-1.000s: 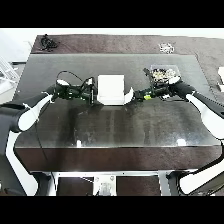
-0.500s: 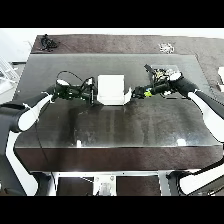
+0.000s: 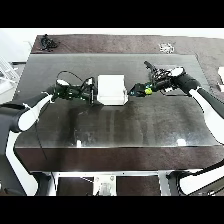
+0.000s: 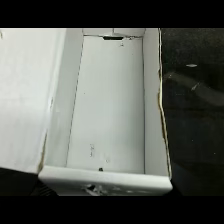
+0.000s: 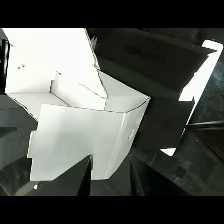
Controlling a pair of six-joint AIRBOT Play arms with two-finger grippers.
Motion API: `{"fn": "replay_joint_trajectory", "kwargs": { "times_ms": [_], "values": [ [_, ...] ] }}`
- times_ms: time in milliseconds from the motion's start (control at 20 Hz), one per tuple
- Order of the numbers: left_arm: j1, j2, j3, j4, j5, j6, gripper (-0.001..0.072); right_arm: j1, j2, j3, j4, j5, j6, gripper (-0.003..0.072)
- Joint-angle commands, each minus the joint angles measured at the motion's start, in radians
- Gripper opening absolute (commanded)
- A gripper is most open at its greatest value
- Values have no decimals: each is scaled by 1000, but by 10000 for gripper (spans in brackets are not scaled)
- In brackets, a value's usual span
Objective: Fold the box and place the chain.
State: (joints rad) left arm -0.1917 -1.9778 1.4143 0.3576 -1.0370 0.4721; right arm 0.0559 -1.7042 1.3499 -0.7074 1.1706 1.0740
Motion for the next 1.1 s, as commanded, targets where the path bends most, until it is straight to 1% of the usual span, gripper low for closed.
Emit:
{"fn": "replay_joint_trajectory", "kwargs": {
  "times_ms": [0,50,150,250,350,400,450,1050],
  "values": [
    [1,0,0,0,0,0,540,16,1,10,0,8,19,308],
    [1,0,0,0,0,0,541,23,1,13,-4,8,27,328],
    [1,0,0,0,0,0,541,32,1,13,-11,-2,29,330],
    [1,0,0,0,0,0,541,35,1,14,-20,-18,41,382],
    [1,1,0,0,0,0,541,35,1,19,-38,-27,52,392],
    [1,1,0,0,0,0,540,35,1,20,-37,-35,53,421],
    [1,1,0,0,0,0,540,35,1,21,-37,-37,54,433],
    [1,1,0,0,0,0,541,72,-3,32,-39,-63,131,423]
  ]
}}
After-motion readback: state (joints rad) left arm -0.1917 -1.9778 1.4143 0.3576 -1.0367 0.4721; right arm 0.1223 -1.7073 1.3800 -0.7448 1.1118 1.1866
